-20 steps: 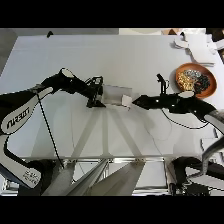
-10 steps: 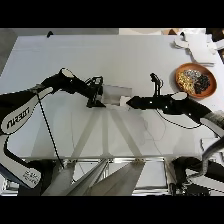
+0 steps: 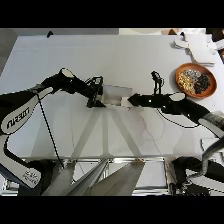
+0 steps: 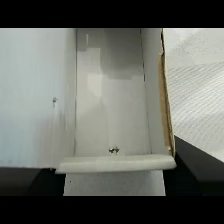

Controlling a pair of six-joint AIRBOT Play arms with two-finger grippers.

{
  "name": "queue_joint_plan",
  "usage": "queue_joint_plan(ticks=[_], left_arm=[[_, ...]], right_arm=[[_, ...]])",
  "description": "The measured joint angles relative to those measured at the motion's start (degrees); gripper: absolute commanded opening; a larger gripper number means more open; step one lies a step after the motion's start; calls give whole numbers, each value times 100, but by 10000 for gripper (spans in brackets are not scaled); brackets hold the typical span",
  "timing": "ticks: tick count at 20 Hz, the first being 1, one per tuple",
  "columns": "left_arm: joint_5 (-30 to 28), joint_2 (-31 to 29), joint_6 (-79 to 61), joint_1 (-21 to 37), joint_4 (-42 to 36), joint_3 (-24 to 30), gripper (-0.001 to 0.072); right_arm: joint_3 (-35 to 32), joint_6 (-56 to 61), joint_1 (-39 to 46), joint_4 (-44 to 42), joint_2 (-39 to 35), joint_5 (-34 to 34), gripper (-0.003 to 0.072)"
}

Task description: Fold the box and place the chain.

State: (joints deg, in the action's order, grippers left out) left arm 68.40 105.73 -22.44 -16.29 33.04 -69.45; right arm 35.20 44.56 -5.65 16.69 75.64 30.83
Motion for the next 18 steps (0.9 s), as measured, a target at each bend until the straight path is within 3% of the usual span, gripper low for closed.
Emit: queue_joint_plan(ticks=[4,5,6,7,11,14,18], left_arm=[[0,-2,2,0,-2,0,472],[0,-2,2,0,0,0,472],[0,0,0,0,0,0,472],[0,0,-2,0,0,0,472],[0,0,-2,0,0,0,472],[0,0,-2,0,0,0,472],[-2,0,-2,0,0,0,472]], right_arm=[[0,-4,-2,-2,0,-122,414],[0,-4,-2,0,0,-129,456],[0,-7,-7,7,0,-144,591],[-2,-31,-20,28,0,-170,644],[-2,-39,-271,474,-11,-164,642],[-2,525,-564,964,-11,-527,638],[4,1233,-909,1440,-11,-1014,576]])
